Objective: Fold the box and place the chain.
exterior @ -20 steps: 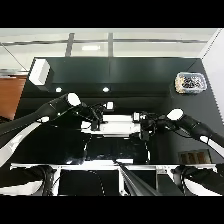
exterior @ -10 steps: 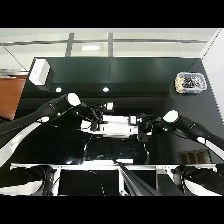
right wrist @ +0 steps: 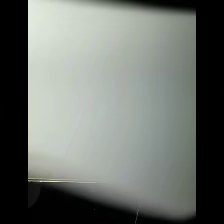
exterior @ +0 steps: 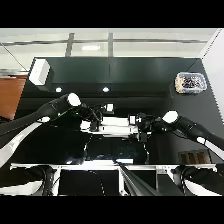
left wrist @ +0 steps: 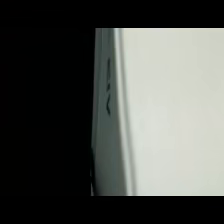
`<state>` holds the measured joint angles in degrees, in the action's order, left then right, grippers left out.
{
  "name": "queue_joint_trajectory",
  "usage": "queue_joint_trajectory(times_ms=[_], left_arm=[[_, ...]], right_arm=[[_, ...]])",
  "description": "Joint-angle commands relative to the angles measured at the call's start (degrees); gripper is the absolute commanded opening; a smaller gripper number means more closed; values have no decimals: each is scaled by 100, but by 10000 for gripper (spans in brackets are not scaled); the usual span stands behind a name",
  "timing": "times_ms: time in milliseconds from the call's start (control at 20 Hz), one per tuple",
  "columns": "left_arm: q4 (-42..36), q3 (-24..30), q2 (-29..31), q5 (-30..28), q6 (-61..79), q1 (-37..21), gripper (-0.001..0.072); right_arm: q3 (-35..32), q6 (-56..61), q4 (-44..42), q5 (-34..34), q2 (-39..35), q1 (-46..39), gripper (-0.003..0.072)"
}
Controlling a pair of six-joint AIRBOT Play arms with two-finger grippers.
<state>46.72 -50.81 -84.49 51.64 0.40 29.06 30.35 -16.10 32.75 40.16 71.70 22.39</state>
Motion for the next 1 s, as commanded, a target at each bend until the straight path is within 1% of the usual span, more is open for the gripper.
queue_joint_trajectory(times_ms=[0, 100, 200, 350, 400, 450, 500, 550, 600, 650, 700, 750, 800, 950], left_arm=[[334, -70, 61, 195, -470, -7, 375], [1189, -201, 251, 509, -1202, -26, 379], [1858, -247, 629, 741, -1740, -94, 379], [1998, -240, 1290, 1279, -2597, -358, 378], [1993, -212, 1471, 1537, -3130, -442, 319], [1987, -164, 1604, 1845, -3650, -470, 30], [1858, -109, 1670, 2256, -3880, -457, 28], [1493, -7, 1698, 2667, -3969, -431, 27], [964, 146, 1716, 2796, -3967, -404, 27], [284, 367, 1725, 2667, -3956, -341, 27], [-332, 590, 1725, 2330, -3895, -256, 27], [-876, 807, 1725, 1875, -3661, -155, 28], [-1241, 944, 1725, 1394, -3379, -83, 27], [-1980, 1106, 1711, -492, -3058, -35, 29]], right_arm=[[-2, 2, 28, 9, 0, 9, 496], [-4, 2, 31, 11, 0, 11, 496], [-4, 0, 39, 11, 0, 11, 496], [-4, 0, 52, 11, 0, 11, 496], [-4, -2, 52, 11, 0, 11, 496], [-4, -4, 52, 13, 0, 11, 496], [-4, -11, 52, 15, 0, 11, 496], [-7, -24, 55, 57, 0, 11, 495], [-7, -42, 79, 81, 0, 11, 495], [-4, -44, 90, 96, 0, 11, 495], [-4, -46, 96, 101, 0, 11, 495], [-4, -46, 94, 101, 0, 11, 494], [-7, -44, 94, 98, 0, 11, 495], [-4, -44, 94, 98, 0, 11, 494]])
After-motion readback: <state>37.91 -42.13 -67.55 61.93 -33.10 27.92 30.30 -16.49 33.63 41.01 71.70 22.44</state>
